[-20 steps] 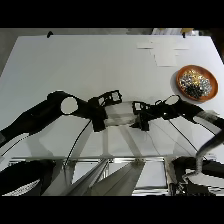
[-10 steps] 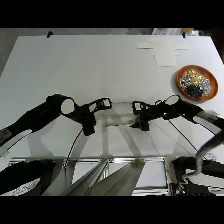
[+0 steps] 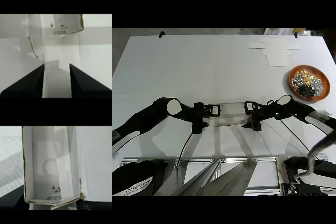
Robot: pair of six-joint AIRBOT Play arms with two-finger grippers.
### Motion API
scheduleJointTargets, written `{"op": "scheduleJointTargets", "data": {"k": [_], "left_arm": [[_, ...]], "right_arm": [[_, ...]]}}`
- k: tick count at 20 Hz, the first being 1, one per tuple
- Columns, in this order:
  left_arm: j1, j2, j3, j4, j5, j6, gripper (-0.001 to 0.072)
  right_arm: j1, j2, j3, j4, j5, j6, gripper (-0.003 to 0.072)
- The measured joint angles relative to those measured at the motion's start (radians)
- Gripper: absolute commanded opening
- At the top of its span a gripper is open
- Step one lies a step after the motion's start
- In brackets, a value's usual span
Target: Fold the box and place the chain.
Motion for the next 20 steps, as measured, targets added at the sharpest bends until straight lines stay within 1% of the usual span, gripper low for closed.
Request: {"op": "scheduleJointTargets", "data": {"k": [6,8,11,18,20], "left_arm": [[-0.011,-0.05,-0.003,-0.042,0.043,0.12,0.0349],[-0.019,-0.063,-0.003,-0.051,0.056,0.138,0.0336],[-0.027,-0.074,-0.003,-0.064,0.062,0.155,0.0262],[-0.048,-0.08,-0.003,-0.145,0.085,0.169,0.0257],[-0.05,-0.08,-0.003,-0.174,0.093,0.17,0.0162]], "right_arm": [[0.0,0.0,0.0,0.0,0.0,0.0,0.032],[0.0,0.0,0.0,0.0,0.0,0.0,0.032],[0.0,0.0,0.0,0.0,0.0,0.0,0.032],[0.0,0.0,0.0,0.0,0.0,0.0,0.032],[0.0,0.0,0.0,0.0,0.0,0.0,0.032]]}}
